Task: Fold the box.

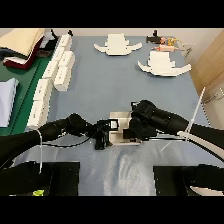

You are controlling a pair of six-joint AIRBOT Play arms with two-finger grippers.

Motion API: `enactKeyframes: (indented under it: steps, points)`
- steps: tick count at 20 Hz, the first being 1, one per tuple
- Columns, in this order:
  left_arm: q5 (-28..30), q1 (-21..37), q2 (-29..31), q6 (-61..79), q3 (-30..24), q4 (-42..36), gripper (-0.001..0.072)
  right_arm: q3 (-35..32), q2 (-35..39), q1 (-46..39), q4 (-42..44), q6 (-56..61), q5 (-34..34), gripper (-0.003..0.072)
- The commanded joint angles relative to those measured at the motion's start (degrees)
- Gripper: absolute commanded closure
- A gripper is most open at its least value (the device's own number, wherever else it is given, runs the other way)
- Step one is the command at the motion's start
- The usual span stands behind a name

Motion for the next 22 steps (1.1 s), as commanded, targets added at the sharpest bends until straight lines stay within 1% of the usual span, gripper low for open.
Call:
enactKeyframes:
  steps: [1,3,5,7,9,10,11,12,13,14,15,18,20,22]
  points:
    - [0.0,0.0,0.0,0.1,0.0,0.0,0.0243,0.5,3.8,-0.1,-1.7,-0.1,-2.3,0.0377]
    - [0.0,0.0,0.0,0.1,0.0,0.0,0.0243,0.5,5.3,-0.5,-3.0,-0.1,-3.1,0.0376]
    - [0.0,0.0,0.0,0.1,0.0,0.0,0.0243,0.5,5.4,-0.5,-4.2,-0.2,-5.4,0.0217]
    - [0.0,0.0,0.0,0.1,0.0,0.0,0.0243,0.5,5.5,-0.5,-4.4,-0.2,-7.2,0.0218]
    - [0.0,0.0,0.0,0.1,0.0,0.0,0.0243,0.7,6.4,-0.5,-4.3,-0.8,-7.0,0.0225]
    - [0.0,0.0,0.0,0.1,0.0,0.0,0.0243,1.0,7.2,-0.5,-4.1,-1.3,-6.7,0.0254]
    - [0.0,0.0,0.0,0.1,0.0,0.1,0.0243,1.5,8.4,-0.5,-4.1,-2.2,-6.6,0.0303]
    - [0.0,0.0,0.0,0.1,0.0,0.0,0.0243,1.9,9.7,-0.5,-4.2,-3.1,-6.6,0.0378]
    - [0.0,0.0,0.0,0.1,0.0,0.0,0.0243,2.0,11.2,-0.9,-4.2,-3.9,-6.6,0.0502]
    - [0.0,0.0,0.0,0.1,0.0,0.0,0.0243,1.9,12.4,-2.4,-4.2,-5.2,-6.8,0.0653]
    - [0.0,0.0,0.0,0.1,0.0,0.1,0.0243,1.9,13.1,-4.7,-4.2,-6.8,-7.1,0.0683]
    - [0.0,0.0,0.0,0.1,0.0,0.1,0.0243,1.7,12.3,-16.3,-1.3,-15.3,-6.0,0.0684]
    - [0.0,0.0,0.0,0.1,0.0,0.0,0.0243,1.7,10.1,-25.5,6.2,-24.4,-2.3,0.0683]
    - [0.0,0.0,0.0,0.1,0.0,0.0,0.0243,1.7,6.7,-34.6,17.7,-34.8,1.2,0.0684]
